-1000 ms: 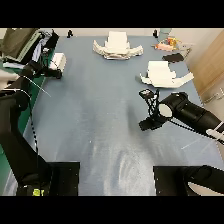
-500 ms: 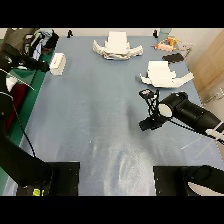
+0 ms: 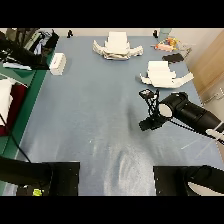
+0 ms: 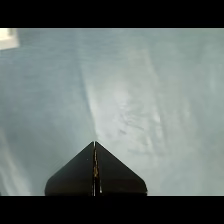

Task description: Fold the box.

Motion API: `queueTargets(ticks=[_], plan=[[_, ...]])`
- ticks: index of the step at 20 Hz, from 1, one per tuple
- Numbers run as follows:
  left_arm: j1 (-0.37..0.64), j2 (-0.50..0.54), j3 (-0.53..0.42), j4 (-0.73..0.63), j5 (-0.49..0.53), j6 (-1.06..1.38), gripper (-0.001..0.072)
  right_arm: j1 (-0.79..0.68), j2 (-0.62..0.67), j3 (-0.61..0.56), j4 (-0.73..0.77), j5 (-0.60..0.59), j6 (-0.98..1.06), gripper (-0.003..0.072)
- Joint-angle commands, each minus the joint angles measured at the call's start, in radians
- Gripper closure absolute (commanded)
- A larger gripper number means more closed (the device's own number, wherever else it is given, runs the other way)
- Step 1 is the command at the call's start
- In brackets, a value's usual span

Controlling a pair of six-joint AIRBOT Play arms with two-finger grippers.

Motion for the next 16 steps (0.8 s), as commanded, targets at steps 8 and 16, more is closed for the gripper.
queueTargets(ticks=[8,16], plan=[[-0.428,0.542,-0.784,-0.01,0.301,-0.124,0.0698,0.0,0.0,0.001,0.0,0.0,0.0,0.0682],[-0.588,0.53,-0.898,-0.017,0.341,-0.183,0.0696,0.0,0.0,0.001,0.0,0.0,0.0,0.0682]])
